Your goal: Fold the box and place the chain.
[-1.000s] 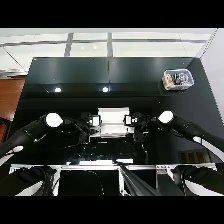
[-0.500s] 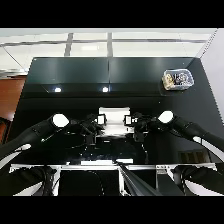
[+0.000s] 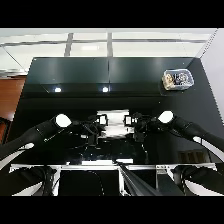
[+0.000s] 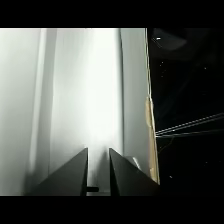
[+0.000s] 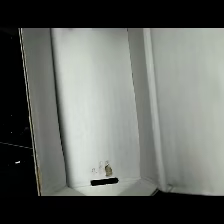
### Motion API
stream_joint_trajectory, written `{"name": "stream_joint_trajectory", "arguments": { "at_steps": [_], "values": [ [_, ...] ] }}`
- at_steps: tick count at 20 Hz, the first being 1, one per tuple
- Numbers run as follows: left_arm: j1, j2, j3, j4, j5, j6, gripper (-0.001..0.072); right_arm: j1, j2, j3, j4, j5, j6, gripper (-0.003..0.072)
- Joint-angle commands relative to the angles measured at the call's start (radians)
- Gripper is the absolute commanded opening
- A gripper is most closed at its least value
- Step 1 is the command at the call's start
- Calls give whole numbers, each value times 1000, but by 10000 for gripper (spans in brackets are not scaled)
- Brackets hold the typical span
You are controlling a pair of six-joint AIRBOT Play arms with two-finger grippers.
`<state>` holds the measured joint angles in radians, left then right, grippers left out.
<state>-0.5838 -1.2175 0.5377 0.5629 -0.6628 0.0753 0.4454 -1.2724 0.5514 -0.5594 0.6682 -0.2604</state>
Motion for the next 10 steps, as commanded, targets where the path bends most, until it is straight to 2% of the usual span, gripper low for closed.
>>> {"name": "stream_joint_trajectory", "arguments": {
  "at_steps": [1, 2, 6, 10],
  "values": [
    [0, 3, 2, 6, -8, -1, 92, 0, 0, 0, 1, -1, 2, 106],
    [0, 13, 6, 20, -26, -2, 49, 0, 0, 0, 1, -1, 2, 106],
    [36, 148, 13, 147, -50, -158, 26, 0, 0, 0, 1, -1, 2, 106],
    [163, 349, 13, 426, -151, -576, 26, 0, 0, 0, 1, -1, 2, 106]
  ]
}}
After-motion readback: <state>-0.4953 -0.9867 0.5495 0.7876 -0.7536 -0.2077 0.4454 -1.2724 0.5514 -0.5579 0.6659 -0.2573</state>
